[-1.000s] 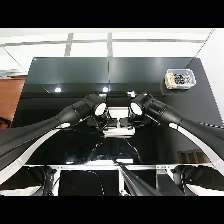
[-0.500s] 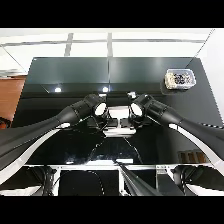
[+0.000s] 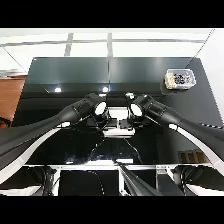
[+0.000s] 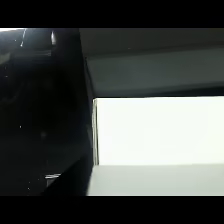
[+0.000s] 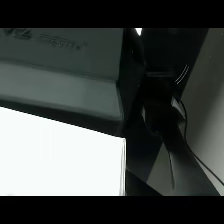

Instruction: Fold the box and place the chain.

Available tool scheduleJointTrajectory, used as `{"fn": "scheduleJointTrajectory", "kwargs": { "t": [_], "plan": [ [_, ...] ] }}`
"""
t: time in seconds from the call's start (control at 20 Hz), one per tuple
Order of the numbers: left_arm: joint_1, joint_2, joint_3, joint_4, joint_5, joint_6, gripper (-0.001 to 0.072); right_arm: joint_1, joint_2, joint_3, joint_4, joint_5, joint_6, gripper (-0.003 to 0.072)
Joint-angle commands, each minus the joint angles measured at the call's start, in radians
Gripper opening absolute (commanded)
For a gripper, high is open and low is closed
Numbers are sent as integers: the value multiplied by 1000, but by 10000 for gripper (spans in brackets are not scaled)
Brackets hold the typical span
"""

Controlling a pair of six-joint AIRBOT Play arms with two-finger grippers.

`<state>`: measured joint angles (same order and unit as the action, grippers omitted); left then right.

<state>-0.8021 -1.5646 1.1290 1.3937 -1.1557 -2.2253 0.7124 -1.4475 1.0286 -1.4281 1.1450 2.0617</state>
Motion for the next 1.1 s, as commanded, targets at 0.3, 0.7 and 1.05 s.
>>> {"fn": "scheduleJointTrajectory", "kwargs": {
  "t": [0.3, 0.7, 1.05],
  "plan": [
    [3, -7, 16, 26, -35, -57, 23, -2, 60, 2, -64, 3, -18, 389],
    [-14, -2, 87, 153, -111, -117, 23, -70, 298, 2, -122, -2, -96, 377],
    [-13, -3, 87, 138, -53, -116, 27, -377, 386, 1, -445, -106, -140, 378]
  ]
}}
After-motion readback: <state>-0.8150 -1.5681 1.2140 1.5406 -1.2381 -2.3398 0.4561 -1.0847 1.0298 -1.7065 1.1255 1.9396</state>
